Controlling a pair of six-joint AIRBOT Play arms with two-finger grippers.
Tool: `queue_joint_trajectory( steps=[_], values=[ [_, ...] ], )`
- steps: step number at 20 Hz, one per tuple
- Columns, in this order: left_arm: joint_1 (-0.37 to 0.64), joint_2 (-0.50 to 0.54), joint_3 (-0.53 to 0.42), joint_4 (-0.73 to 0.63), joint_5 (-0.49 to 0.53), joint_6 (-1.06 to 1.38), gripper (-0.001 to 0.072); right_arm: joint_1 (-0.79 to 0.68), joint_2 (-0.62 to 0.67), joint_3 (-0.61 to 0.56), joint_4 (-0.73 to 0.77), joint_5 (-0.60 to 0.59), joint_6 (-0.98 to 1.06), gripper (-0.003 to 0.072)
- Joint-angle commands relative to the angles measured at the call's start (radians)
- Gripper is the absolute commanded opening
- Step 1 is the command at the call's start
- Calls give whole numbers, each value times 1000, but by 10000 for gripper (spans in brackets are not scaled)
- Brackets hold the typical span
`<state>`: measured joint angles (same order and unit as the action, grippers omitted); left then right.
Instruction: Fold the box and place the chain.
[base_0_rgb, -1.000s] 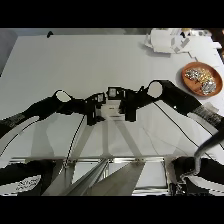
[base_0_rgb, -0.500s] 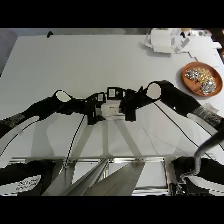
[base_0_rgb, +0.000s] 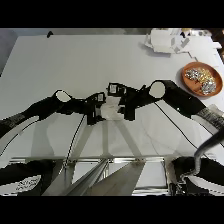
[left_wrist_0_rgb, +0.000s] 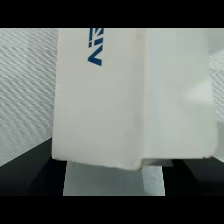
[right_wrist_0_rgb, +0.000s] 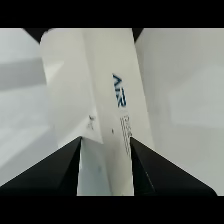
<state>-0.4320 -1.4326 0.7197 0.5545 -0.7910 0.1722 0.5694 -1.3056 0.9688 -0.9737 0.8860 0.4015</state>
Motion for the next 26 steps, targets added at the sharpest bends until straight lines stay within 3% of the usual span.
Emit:
queue_joint_trajectory(
  steps=[1,11,16,21,26],
  values=[
    [0,0,0,0,2,0,451,19,1,1,154,-43,-122,368],
    [0,1,0,0,2,0,451,73,-79,2,136,-148,-126,356],
    [0,1,0,0,2,0,451,73,-79,2,96,-157,-121,168],
    [0,1,0,0,2,0,451,73,-79,1,68,-129,-111,116],
    [0,1,0,0,2,0,451,74,-79,1,65,-109,-111,119]
  ],
)
